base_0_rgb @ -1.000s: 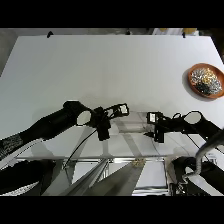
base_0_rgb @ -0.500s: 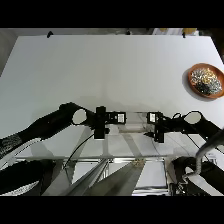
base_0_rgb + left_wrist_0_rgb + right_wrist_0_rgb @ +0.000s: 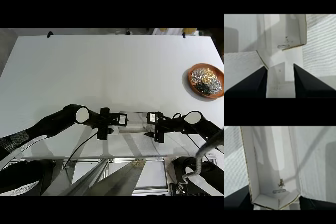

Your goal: Fold the box and place the chain.

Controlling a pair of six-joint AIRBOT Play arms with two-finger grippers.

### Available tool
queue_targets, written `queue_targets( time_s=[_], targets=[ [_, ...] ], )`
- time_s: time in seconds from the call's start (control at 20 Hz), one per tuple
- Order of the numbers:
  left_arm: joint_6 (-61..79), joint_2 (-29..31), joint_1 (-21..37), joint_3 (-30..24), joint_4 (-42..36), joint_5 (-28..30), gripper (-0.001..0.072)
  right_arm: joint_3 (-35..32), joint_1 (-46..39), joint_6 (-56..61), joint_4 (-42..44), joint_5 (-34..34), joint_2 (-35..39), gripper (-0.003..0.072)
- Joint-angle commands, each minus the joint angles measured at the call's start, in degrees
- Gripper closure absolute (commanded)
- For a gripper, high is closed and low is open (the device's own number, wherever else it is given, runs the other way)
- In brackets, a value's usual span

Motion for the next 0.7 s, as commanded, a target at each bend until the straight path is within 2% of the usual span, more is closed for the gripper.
queue_targets(
  time_s=[0.0, 0.05, 0.5, 0.65],
  targets=[
    [0.6, -0.3, -0.2, 0.0, -1.1, -0.3, 0.0400, 0.0, 0.0, 0.0, 0.0, 0.0, 0.0, 0.0278],
    [1.3, -0.3, -0.3, 0.0, -1.8, -0.3, 0.0445, 0.0, 0.0, 0.0, 0.0, 0.0, 0.0, 0.0278],
    [3.8, -0.5, -2.4, 0.0, -4.7, 3.2, 0.0448, 0.0, 0.0, 0.0, 0.0, 0.0, 0.0, 0.0278],
    [3.8, -0.5, -3.2, 0.0, -5.5, 5.5, 0.0514, 0.0, 0.0, 0.0, 0.0, 0.0, 0.0, 0.0278]
  ],
)
